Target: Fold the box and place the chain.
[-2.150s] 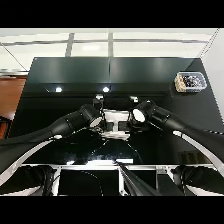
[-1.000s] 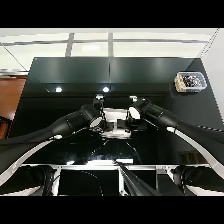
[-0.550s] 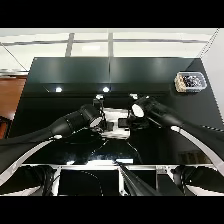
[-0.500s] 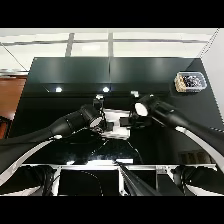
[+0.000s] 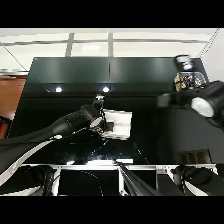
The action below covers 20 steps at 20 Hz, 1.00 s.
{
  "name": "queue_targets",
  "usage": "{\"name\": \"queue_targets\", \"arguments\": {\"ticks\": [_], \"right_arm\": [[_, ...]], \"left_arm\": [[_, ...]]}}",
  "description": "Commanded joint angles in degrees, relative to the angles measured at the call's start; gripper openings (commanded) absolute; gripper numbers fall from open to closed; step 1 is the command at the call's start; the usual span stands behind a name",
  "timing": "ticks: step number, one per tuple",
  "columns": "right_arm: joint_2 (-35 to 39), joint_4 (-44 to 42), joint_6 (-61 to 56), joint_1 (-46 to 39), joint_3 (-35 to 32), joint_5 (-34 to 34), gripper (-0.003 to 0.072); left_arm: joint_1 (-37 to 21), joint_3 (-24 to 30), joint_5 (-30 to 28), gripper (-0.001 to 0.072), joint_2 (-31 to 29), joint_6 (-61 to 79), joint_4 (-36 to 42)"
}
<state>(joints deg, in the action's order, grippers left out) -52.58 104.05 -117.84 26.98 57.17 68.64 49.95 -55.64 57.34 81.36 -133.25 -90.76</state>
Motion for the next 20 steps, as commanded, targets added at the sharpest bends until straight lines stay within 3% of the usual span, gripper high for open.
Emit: {"name": "queue_targets", "arguments": {"ticks": [1,5,6,8,9,10,12,13,17,20], "right_arm": [[1.88,7.10,0.26,-12.52,-3.04,-10.93,0.0318],[-4.07,7.34,-3.26,-28.72,-11.08,-40.46,0.0317],[-7.23,6.21,-6.34,-31.54,-10.69,-42.60,0.0317],[-15.10,-2.03,-8.66,-36.28,-5.77,-39.23,0.0320],[-18.86,-7.37,-6.38,-37.64,-2.27,-37.03,0.0432],[-22.77,-12.94,-1.18,-38.49,1.68,-34.73,0.0720],[-30.95,-23.76,12.46,-39.50,11.82,-25.64,0.0720],[-34.64,-27.26,13.31,-40.06,16.76,-20.65,0.0720],[-46.53,-37.40,0.24,-42.49,33.03,-7.04,0.0720],[-49.88,-34.82,-4.85,-43.41,38.16,-4.52,0.0720]], "left_arm": [[-0.04,-0.02,-0.09,0.0028,0.00,-0.04,0.00],[-0.04,-0.02,-0.11,0.0029,0.00,-0.04,0.17],[-0.04,-0.02,-0.11,0.0029,0.00,-0.04,0.17],[-0.04,-0.02,-0.13,0.0028,0.00,-0.04,0.17],[-0.04,-0.02,-0.11,0.0029,0.00,-0.04,0.17],[-0.04,-0.02,-0.11,0.0029,0.00,-0.04,0.17],[-0.04,-0.02,-0.13,0.0028,0.00,-0.04,0.17],[-0.04,-0.02,-0.13,0.0028,0.00,-0.04,0.15],[-0.04,-0.02,-0.13,0.0028,0.00,-0.04,0.17],[-0.04,-0.02,-0.11,0.0028,0.00,-0.04,0.17]]}}
